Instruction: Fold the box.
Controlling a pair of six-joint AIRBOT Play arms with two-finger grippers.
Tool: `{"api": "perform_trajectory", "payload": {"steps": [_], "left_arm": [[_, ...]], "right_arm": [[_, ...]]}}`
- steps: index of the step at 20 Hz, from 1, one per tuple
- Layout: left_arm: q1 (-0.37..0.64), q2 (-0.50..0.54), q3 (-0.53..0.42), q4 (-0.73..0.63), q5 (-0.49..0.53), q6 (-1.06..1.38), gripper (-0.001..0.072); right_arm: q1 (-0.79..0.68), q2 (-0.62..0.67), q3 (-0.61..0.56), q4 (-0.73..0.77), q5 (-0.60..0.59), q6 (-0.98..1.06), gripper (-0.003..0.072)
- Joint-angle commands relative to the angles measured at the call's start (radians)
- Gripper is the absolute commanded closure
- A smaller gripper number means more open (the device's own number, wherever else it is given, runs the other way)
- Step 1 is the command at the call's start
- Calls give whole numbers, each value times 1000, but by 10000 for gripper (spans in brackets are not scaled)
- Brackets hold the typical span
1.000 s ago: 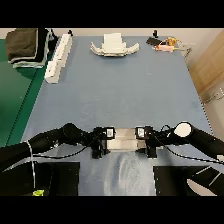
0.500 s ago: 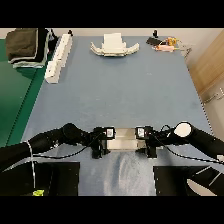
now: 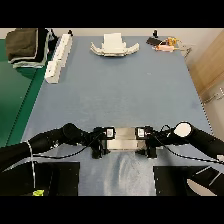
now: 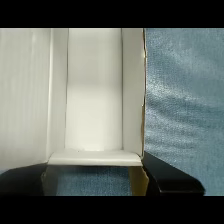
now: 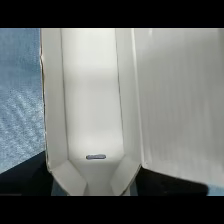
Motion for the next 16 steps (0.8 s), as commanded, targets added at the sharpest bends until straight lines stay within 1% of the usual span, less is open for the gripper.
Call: {"api": "perform_trajectory", "payload": {"steps": [1,5,8,11,14,16], "left_arm": [[0,0,0,0,0,0,239],[0,0,0,0,0,0,239],[0,0,0,0,0,0,239],[0,0,0,0,0,0,239],[0,0,0,0,1,0,239],[0,0,0,0,0,0,239]], "right_arm": [[0,1,1,3,12,4,-34],[0,1,1,-14,22,4,-34],[0,31,1,-48,60,16,-34],[0,110,1,-129,74,108,-34],[0,227,1,-235,95,251,-34],[0,302,1,-280,116,344,-34]]}}
